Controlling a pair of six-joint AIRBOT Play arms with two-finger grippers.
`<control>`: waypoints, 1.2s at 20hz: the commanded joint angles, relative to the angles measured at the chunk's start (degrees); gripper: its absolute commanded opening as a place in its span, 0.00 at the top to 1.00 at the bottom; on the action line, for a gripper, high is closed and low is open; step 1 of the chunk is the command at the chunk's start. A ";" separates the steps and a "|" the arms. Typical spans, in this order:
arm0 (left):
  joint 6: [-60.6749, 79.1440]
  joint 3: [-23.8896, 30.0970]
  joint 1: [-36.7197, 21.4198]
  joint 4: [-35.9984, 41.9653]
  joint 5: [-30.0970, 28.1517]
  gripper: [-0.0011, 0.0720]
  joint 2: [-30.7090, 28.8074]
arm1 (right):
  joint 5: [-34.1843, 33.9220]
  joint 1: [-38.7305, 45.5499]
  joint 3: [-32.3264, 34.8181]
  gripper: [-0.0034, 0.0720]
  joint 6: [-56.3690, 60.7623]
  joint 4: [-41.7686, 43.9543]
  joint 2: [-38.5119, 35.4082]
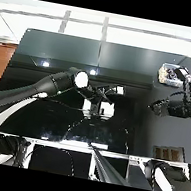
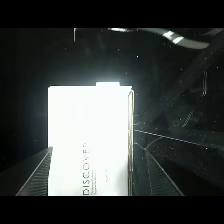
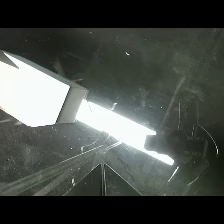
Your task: Fold the box and place the chain.
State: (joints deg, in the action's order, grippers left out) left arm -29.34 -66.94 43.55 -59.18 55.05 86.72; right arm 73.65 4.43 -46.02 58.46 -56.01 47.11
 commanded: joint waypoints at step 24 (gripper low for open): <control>-9.68 -3.96 1.05 -4.96 5.53 0.02 2.73 | -0.83 0.04 1.29 0.93 -0.39 -0.11 -0.04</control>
State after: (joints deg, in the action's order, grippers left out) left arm -39.05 -70.85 44.56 -64.07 60.36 89.30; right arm 72.82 4.43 -44.80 58.11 -56.18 47.13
